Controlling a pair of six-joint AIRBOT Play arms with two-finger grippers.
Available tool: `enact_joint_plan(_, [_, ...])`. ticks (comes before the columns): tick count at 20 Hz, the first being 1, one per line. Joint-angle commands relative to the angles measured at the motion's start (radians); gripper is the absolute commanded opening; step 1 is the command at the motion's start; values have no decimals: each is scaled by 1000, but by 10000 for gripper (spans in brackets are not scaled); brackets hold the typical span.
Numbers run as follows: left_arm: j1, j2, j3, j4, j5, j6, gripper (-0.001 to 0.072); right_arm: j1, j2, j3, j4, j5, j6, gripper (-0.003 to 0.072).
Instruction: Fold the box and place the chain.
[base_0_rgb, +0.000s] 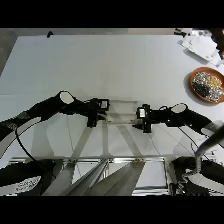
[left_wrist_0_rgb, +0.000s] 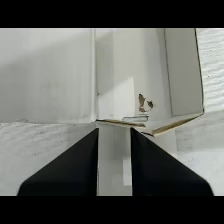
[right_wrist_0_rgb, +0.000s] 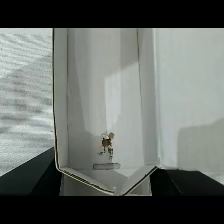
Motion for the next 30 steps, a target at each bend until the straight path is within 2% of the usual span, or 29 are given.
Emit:
enact_joint_plan(1, [-18, -1, 0, -6, 14, -2, 193, 0, 0, 0, 0, 0, 0, 420])
enact_joint_plan(6, [-76, -3, 0, -9, 36, 1, 193, 0, 0, 0, 0, 0, 0, 420])
enact_joint_plan(12, [-96, -3, 0, -99, 73, 2, 193, 0, 0, 0, 0, 0, 0, 420])
enact_joint_plan(20, [-84, -3, 0, -121, 63, 2, 196, 0, 0, 0, 0, 2, 0, 420])
enact_joint_plan(23, [-85, -3, 0, -139, 62, 3, 225, 0, 0, 0, 0, 3, 0, 420])
enact_joint_plan(25, [-91, -5, -1, -139, 58, 3, 373, 0, 0, 0, 0, 3, 0, 420])
enact_joint_plan(28, [-108, -22, 0, -138, 64, 4, 475, 0, 0, 0, 0, 3, 0, 420])
enact_joint_plan(30, [-115, -38, -1, -138, 86, 2, 647, 0, 0, 0, 0, 3, 0, 420])
